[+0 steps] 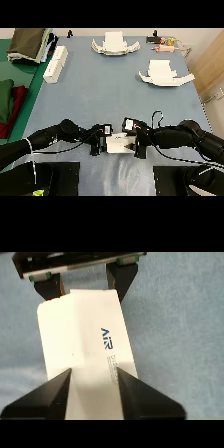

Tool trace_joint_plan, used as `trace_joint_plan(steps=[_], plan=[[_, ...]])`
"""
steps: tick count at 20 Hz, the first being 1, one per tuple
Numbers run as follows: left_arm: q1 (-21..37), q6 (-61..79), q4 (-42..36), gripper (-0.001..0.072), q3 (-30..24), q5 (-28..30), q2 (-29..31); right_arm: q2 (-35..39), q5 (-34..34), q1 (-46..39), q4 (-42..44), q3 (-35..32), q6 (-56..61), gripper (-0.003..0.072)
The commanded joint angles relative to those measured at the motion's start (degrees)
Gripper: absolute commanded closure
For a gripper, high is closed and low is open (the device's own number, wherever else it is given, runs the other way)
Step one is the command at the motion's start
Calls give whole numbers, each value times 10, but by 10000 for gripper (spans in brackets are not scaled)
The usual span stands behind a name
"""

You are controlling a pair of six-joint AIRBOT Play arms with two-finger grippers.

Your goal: Fold the box.

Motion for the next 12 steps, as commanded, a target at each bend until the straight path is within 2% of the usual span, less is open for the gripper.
trace_joint_plan(steps=[1, 5, 12], plan=[[0, 0, 0, 187, 0, 0, 0, -3, 14, 15, -51, -4, -54, 131], [0, 0, 0, 187, 0, 0, 0, -25, 46, 15, -51, -3, -109, 131], [0, 0, 0, 187, 0, 0, 0, -31, 47, 15, -51, 5, -112, 131]])
